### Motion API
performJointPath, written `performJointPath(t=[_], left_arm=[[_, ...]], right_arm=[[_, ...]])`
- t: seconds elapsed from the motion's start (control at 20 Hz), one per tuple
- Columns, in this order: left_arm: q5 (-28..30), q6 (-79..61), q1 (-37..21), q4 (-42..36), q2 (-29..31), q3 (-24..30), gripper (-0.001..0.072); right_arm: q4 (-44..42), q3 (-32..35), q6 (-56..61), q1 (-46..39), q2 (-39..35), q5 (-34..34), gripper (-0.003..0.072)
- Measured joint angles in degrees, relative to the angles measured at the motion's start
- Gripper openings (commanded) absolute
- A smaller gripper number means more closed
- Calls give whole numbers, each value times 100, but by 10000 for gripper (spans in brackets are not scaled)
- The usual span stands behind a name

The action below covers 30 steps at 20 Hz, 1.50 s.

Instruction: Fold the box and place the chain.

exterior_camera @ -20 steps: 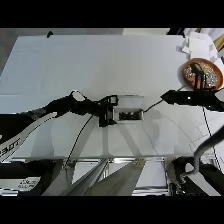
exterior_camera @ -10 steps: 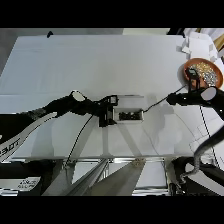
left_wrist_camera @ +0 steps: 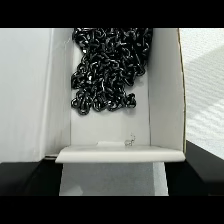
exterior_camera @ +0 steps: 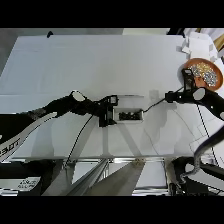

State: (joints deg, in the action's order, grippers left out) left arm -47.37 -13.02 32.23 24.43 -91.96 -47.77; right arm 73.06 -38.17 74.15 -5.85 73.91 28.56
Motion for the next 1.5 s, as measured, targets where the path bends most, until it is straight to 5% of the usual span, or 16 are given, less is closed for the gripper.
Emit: performJointPath(t=[0.35,0.5,0.85,1.2,1.5], left_arm=[[0,0,0,2,0,0,252],[0,0,0,2,0,0,252],[2,0,0,2,0,0,252],[0,0,0,2,0,0,252],[0,0,0,2,0,0,252]], right_arm=[[7,-9,72,0,205,-343,326],[31,-15,85,0,291,-448,187],[72,-15,-26,0,350,-356,14],[24,-4,-225,11,170,101,7],[52,-4,-238,11,-841,634,7]])
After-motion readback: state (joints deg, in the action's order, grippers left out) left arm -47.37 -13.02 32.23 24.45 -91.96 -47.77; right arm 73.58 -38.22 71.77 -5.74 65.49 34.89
